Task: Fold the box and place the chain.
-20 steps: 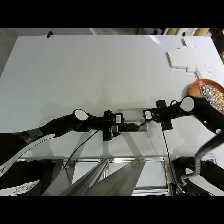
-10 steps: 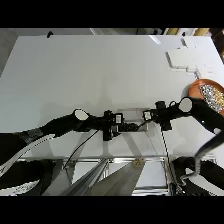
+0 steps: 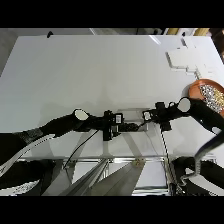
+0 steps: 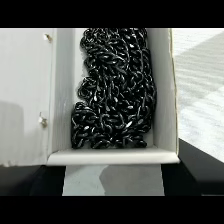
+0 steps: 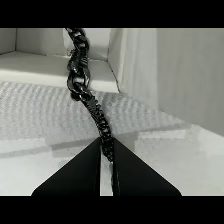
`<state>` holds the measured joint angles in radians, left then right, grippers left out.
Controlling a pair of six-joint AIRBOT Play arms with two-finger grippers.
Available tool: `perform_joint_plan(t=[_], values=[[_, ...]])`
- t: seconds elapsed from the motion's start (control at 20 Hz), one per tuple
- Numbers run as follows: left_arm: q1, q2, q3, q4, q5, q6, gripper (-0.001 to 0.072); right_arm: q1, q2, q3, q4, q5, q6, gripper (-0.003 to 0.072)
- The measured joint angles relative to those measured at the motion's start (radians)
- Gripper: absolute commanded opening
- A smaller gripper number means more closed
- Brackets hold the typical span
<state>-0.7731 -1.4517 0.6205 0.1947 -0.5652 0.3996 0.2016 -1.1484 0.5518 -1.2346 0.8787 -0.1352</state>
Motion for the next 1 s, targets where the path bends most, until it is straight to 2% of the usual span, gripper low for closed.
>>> perform_joint_plan(t=[0.2,0.4,0.55,0.75,1.0], values=[[0.0,0.0,0.0,0.0,0.0,0.0,0.0204,0.0,0.126,0.001,0.0,0.05,0.042,0.0016],[0.0,0.0,0.0,0.0,0.0,0.0,0.0204,0.0,0.298,0.001,0.071,0.16,0.107,0.0016],[0.0,0.0,0.0,0.0,0.0,0.0,0.0204,0.0,0.402,0.001,0.202,0.254,0.125,0.0016],[0.0,0.0,0.0,0.0,0.0,0.0,0.0204,0.005,0.472,0.001,0.419,0.312,0.134,0.0016],[0.0,0.0,0.0,0.0,0.0,0.0,0.0204,0.122,0.494,0.001,0.581,0.256,0.136,0.0016]])
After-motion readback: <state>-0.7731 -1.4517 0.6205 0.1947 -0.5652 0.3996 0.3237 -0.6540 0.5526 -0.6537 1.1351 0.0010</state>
